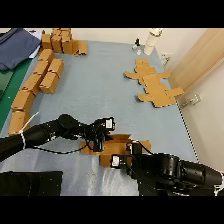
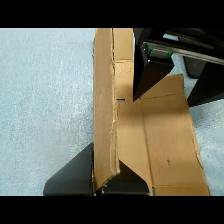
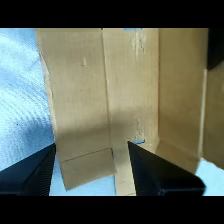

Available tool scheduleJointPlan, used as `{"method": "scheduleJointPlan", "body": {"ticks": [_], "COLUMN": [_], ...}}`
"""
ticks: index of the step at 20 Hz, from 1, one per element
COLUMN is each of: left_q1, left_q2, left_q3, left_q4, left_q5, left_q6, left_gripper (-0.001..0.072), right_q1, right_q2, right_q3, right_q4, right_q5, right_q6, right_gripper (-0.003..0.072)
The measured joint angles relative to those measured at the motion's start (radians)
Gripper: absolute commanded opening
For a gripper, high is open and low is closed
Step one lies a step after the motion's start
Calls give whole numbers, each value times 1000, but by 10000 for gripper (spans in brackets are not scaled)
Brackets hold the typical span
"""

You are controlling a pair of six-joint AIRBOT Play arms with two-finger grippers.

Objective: Fold the box.

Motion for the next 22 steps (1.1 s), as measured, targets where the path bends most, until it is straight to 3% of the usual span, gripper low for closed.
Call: {"method": "scheduleJointPlan", "body": {"ticks": [8, 22], "left_q1": [0, 0], "left_q2": [0, 0], "left_q3": [0, 0], "left_q4": [0, 0], "left_q5": [0, 0], "left_q6": [0, 0], "left_gripper": [14, 14], "right_q1": [3, -32], "right_q2": [-1, 49], "right_q3": [39, 56], "right_q4": [-15, -137], "right_q5": [-32, -47], "right_q6": [14, 236], "right_gripper": [710, 711]}}
